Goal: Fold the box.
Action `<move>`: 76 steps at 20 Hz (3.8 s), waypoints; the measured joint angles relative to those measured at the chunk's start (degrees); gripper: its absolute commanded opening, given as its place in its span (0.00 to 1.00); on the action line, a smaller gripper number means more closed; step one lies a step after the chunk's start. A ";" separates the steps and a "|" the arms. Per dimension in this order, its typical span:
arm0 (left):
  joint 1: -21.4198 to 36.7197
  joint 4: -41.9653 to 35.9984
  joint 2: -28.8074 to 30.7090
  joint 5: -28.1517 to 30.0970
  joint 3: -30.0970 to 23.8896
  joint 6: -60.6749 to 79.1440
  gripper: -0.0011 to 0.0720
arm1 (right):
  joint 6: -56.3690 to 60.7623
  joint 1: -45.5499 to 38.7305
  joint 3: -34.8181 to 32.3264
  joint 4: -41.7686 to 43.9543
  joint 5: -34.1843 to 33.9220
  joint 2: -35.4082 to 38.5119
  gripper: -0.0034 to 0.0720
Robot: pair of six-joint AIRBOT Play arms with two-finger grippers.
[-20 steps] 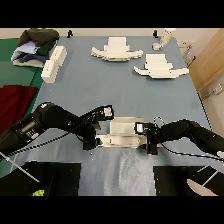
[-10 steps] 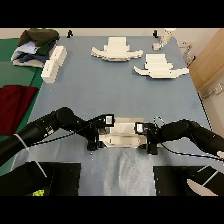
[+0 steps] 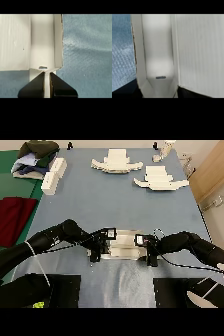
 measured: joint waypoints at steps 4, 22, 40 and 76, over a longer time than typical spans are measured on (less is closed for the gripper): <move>-1.44 -2.86 -0.22 1.20 0.02 3.32 0.16 | 0.00 0.00 0.00 -0.02 0.02 0.00 0.71; -2.32 -1.27 -1.95 0.66 0.50 -7.10 0.03 | 0.00 0.00 0.00 -0.02 0.00 0.00 0.71; 18.60 27.96 13.20 -15.67 1.01 -84.04 0.03 | 0.00 0.00 0.00 0.00 0.00 0.00 0.71; 5.16 -6.03 5.11 -2.75 -1.99 -72.24 0.49 | 0.00 0.00 0.00 0.00 0.00 0.00 0.71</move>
